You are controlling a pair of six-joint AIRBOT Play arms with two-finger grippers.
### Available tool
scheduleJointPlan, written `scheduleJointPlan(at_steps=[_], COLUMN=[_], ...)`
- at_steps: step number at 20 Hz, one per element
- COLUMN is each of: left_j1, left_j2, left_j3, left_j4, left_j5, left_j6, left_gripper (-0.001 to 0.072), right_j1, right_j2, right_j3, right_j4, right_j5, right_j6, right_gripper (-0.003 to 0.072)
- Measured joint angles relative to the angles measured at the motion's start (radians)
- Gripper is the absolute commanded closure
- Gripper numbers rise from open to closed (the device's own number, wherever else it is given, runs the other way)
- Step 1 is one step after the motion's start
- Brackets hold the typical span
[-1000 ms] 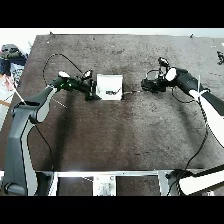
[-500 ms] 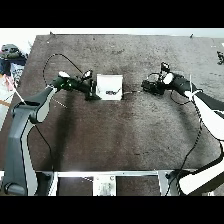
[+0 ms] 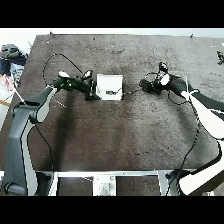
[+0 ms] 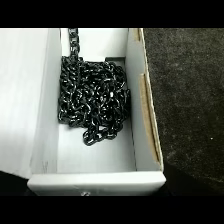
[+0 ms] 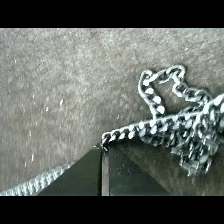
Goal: Fold the box and place the chain.
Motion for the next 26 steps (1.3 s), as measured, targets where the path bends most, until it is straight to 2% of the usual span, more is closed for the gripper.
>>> scheduleJointPlan(at_steps=[4, 10, 15, 20, 26], left_j1=[0.000, 0.000, 0.000, 0.000, 0.000], left_j2=[0.000, 0.000, 0.000, 0.000, 0.000], left_j3=[0.000, 0.000, 0.000, 0.000, 0.000], left_j4=[0.000, 0.000, 0.000, 0.000, 0.000], left_j5=[0.000, 0.000, 0.000, 0.000, 0.000], left_j6=[0.000, 0.001, 0.001, 0.004, 0.003], left_gripper=[0.0255, 0.0255, 0.0255, 0.0255, 0.0255], right_j1=[0.026, 0.108, 0.207, 0.325, 0.416], right_j2=[0.100, 0.334, 0.492, 0.533, 0.481], right_j3=[0.001, 0.002, 0.002, 0.003, 0.003], right_j4=[-0.003, -0.003, -0.005, -0.006, -0.003], right_j5=[-0.011, -0.006, -0.098, -0.210, -0.276], right_j6=[-0.049, -0.130, -0.180, -0.193, -0.196], right_gripper=[0.0677, 0.0678, 0.0677, 0.0677, 0.0677])
